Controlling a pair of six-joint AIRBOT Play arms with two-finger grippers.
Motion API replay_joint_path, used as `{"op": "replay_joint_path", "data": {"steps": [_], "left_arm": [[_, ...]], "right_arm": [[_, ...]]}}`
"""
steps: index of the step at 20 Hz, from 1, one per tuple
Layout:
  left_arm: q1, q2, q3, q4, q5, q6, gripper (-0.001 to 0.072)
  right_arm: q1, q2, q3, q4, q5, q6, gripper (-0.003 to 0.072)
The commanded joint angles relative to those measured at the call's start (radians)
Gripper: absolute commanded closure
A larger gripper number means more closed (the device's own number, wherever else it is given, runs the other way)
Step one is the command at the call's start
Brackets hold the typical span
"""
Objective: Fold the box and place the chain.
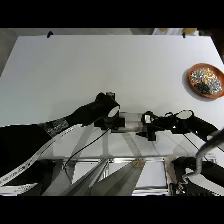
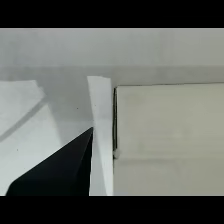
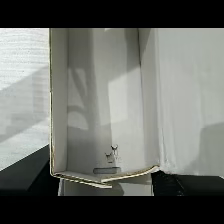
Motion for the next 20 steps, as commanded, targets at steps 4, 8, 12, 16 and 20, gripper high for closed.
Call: {"op": "replay_joint_path", "data": {"steps": [4, 8, 12, 16, 20], "left_arm": [[0.024, 0.109, 0.001, 0.004, 0.044, 0.180, 0.0419], [0.039, 0.201, 0.001, -0.016, -0.039, 0.307, 0.0418], [0.045, 0.315, 0.001, -0.027, -0.162, 0.436, 0.0418], [0.079, 0.499, -0.005, -0.035, -0.223, 0.609, 0.0417], [0.145, 0.661, -0.101, -0.039, -0.158, 0.961, 0.0249]], "right_arm": [[0.000, 0.001, 0.000, 0.000, 0.000, 0.000, 0.0277], [0.000, 0.001, 0.000, 0.000, 0.000, 0.000, 0.0277], [0.000, 0.000, 0.000, 0.000, 0.000, 0.000, 0.0277], [0.000, 0.001, 0.000, 0.000, 0.000, 0.000, 0.0277], [0.000, 0.000, 0.000, 0.000, 0.000, 0.000, 0.0277]]}}
